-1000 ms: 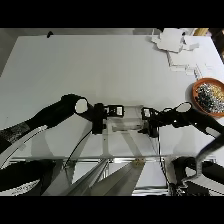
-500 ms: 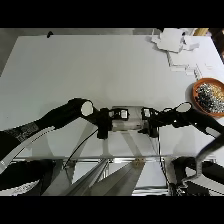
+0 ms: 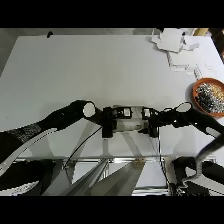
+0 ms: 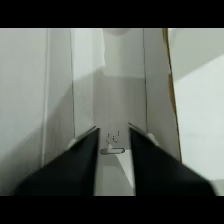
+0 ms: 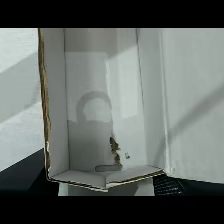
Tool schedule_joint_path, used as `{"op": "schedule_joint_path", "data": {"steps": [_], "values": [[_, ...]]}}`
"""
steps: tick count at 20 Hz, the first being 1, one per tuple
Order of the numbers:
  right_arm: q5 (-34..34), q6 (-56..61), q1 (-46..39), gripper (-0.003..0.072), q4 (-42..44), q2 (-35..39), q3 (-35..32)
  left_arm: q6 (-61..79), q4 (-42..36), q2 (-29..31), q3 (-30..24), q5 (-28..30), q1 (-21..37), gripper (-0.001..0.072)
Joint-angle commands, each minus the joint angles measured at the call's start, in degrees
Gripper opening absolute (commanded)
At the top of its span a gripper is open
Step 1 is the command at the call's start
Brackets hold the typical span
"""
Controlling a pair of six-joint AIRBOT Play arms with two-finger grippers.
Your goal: Fold the box and place the chain.
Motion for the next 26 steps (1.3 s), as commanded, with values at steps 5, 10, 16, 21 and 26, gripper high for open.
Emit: {"op": "schedule_joint_path", "data": {"steps": [5,10,16,21,26], "values": [[0.04,0.0,0.02,0.0414,0.04,-0.02,0.04,-5.92,1.6,1.18,0.0,-1.14,-0.04,0.035],[0.07,0.0,0.02,0.0414,0.04,-0.02,0.04,-30.08,13.35,10.82,0.0,-12.55,3.87,0.0045],[0.04,0.0,0.02,0.0414,0.04,-0.02,0.04,-62.31,16.79,15.82,-3.74,-15.96,13.73,0.0002],[0.07,0.0,0.02,0.0414,0.04,-0.02,0.04,-67.1,3.82,12.55,-13.25,-4.35,14.49,0.0007],[0.04,0.0,0.02,0.0414,0.04,-0.02,0.04,-60.7,-7.78,6.95,-13.66,-1.7,12.52,0.0006]]}}
